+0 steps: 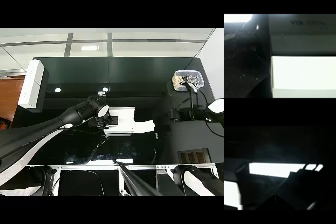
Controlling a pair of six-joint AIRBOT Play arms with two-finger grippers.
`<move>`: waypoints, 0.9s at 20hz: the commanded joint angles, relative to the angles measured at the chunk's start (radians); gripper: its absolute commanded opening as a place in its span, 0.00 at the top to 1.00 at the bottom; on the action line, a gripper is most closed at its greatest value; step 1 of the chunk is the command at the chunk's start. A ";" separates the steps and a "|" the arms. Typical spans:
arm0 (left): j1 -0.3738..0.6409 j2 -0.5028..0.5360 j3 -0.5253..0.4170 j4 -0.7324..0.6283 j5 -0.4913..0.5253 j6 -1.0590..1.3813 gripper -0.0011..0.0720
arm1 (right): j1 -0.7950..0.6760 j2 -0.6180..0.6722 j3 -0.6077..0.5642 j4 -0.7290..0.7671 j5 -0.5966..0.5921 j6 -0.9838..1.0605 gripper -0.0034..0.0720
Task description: Fold the box and place the chain.
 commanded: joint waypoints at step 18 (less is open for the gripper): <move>0.001 0.000 0.001 -0.003 0.001 0.000 0.95 | 0.214 -0.277 0.026 0.424 0.249 -0.332 0.08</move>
